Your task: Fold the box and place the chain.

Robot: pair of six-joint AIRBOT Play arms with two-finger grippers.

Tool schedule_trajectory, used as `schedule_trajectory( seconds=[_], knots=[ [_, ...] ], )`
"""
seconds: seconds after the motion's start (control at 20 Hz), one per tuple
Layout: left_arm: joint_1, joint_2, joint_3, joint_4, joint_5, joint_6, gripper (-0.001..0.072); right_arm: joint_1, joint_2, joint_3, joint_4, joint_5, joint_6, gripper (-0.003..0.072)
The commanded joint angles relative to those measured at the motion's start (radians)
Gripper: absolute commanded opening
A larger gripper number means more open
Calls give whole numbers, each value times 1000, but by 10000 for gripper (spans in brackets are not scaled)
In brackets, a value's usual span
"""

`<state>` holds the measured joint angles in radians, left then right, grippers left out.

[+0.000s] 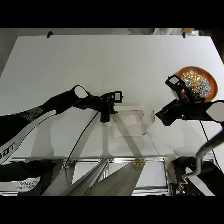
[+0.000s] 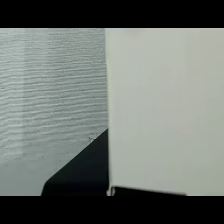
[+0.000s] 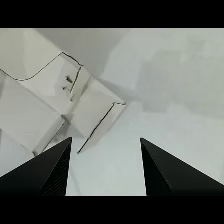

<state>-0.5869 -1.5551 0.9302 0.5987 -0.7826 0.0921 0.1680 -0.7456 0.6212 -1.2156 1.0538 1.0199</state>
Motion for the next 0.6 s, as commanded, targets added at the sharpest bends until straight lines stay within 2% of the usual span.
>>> schedule_trajectory(
  seconds=[0.0,0.4,0.45,0.55],
  knots=[
    [0,-2,1,9,8,1,15,1,1,1,-3,1,-1,506],
    [-1,0,1,8,8,-7,14,1,1,1,23,6,-18,498],
    [-1,0,1,8,8,-7,14,1,3,1,68,23,-74,417],
    [-1,0,1,8,8,-7,14,2,12,1,226,96,-288,155]
  ],
)
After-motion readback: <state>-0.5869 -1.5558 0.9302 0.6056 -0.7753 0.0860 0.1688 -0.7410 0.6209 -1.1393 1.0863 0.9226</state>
